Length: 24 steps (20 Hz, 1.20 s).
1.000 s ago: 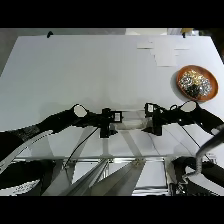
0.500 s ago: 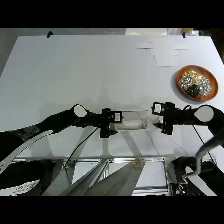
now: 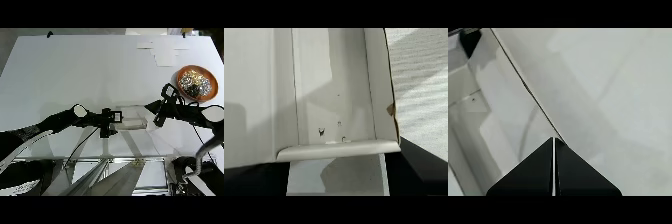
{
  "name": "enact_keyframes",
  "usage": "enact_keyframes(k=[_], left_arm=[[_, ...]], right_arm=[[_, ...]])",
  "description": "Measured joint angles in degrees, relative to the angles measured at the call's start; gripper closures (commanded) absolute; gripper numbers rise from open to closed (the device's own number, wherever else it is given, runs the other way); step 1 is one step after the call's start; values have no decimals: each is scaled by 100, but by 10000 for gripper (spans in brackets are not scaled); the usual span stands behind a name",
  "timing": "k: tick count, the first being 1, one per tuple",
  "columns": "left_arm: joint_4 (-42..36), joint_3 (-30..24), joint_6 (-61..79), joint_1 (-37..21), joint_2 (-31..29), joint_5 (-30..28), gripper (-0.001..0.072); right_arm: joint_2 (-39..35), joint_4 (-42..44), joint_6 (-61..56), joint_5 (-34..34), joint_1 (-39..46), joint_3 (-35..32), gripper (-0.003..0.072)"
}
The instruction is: Fold the box and place the chain.
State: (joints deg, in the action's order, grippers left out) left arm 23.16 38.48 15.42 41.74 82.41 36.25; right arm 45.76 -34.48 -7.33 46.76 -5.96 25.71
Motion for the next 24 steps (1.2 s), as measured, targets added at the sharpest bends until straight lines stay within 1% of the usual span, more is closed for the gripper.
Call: enact_keyframes(k=[3, 6, 9, 12, 15, 18, 22, 24], left_arm=[[0, 0, -2, 0, 0, 0, 576], [-2, 0, -15, 0, 0, 0, 576], [-4, 0, -15, 0, 0, 0, 576], [-7, 0, -13, 0, 0, 2, 576], [9, 0, 2, -2, -2, 35, 576], [9, 0, 11, 0, -2, 24, 576], [0, 0, 7, 2, 0, 2, 576], [0, 0, 4, 2, 0, 4, 576]], right_arm=[[614, 273, 2, -273, -22, 2, 676], [1250, 374, 7, -422, -68, 4, 673], [1738, 350, -39, -411, -85, 9, 672], [1961, 219, -186, -308, -92, 20, 672], [2009, 76, -341, 2, -94, 164, 672], [1845, -83, -636, 658, -107, 444, 672], [1226, -603, -1005, 927, -103, 688, 673], [863, -1071, -1088, 938, -103, 734, 673]])
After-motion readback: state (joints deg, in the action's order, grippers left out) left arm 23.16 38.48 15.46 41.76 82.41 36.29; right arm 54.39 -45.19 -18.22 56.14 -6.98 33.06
